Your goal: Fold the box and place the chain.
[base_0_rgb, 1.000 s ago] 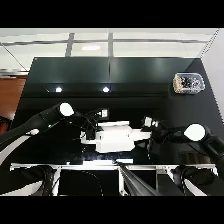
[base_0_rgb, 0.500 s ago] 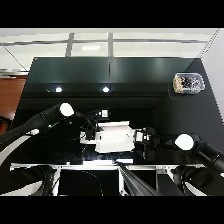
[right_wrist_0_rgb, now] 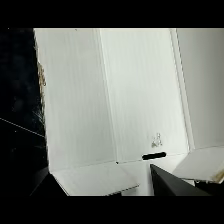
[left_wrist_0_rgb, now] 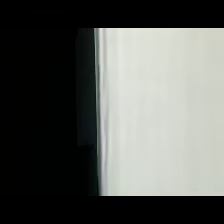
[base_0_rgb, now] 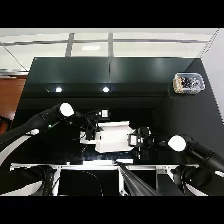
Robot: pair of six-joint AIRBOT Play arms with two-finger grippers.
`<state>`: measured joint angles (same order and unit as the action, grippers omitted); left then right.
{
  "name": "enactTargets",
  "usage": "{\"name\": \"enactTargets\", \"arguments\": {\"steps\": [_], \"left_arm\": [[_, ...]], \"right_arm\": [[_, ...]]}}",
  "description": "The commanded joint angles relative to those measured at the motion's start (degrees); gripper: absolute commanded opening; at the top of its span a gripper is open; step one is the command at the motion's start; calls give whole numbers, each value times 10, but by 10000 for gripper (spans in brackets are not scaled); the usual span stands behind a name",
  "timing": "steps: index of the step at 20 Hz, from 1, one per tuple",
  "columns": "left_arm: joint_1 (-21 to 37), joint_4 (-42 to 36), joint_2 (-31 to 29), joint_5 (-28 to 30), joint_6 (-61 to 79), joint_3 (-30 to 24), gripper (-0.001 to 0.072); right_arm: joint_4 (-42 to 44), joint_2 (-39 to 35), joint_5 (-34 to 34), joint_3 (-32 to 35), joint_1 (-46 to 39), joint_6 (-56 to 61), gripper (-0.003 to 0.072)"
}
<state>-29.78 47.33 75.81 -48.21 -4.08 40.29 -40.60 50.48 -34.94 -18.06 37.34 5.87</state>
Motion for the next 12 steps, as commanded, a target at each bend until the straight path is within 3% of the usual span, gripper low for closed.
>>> {"name": "enactTargets", "arguments": {"steps": [1, 12], "left_arm": [[0, 0, 0, 2, 0, 1, 25], [0, 0, 0, 2, 0, 1, 25]], "right_arm": [[1, 2, 4, -18, 5, -4, 682], [1, 12, 9, -71, -51, -15, 682]]}}
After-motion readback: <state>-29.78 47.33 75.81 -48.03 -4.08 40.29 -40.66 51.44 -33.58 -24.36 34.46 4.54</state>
